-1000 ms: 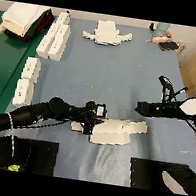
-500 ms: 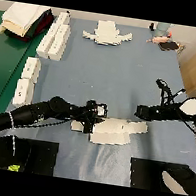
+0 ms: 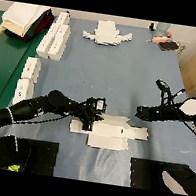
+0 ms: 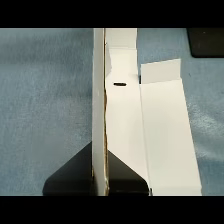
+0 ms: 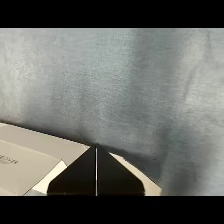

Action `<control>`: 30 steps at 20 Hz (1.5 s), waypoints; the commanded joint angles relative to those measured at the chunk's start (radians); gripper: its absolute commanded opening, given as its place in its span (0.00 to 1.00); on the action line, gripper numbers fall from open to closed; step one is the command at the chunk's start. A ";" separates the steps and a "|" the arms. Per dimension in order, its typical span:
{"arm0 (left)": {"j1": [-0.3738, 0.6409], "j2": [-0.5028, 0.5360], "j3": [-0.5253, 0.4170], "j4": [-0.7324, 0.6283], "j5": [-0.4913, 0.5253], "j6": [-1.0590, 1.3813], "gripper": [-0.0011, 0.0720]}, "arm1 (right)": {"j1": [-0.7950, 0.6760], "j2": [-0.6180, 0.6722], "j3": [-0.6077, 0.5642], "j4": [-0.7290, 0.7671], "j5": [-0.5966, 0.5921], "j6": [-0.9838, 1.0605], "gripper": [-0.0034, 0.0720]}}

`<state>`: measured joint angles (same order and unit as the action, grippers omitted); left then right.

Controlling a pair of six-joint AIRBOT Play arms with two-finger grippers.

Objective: Fold the box.

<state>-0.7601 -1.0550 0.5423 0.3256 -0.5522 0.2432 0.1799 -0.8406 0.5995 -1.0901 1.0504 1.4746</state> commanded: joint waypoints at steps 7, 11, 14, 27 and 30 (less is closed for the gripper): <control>0.012 -0.042 0.003 -0.004 -0.031 -0.005 0.04 | 0.001 0.000 0.000 -0.007 -0.023 -0.001 0.05; 0.011 -0.042 0.003 -0.004 -0.085 -0.010 0.04 | 0.001 0.000 0.000 -0.011 -0.024 -0.001 0.05; 0.011 -0.042 0.003 -0.003 -0.095 -0.054 0.04 | 0.000 0.000 0.000 -0.013 -0.023 -0.001 0.05; 0.012 -0.075 0.002 -0.004 -0.105 -0.061 0.04 | 0.000 0.000 0.000 -0.013 -0.015 -0.001 0.05; 0.013 -0.071 0.003 -0.004 -0.103 -0.061 0.04 | 0.001 0.000 0.000 -0.013 -0.012 -0.001 0.05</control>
<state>-0.7483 -1.1210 0.5449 0.3153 -0.6617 0.1825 0.1799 -0.8406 0.5995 -1.1038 1.0332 1.4734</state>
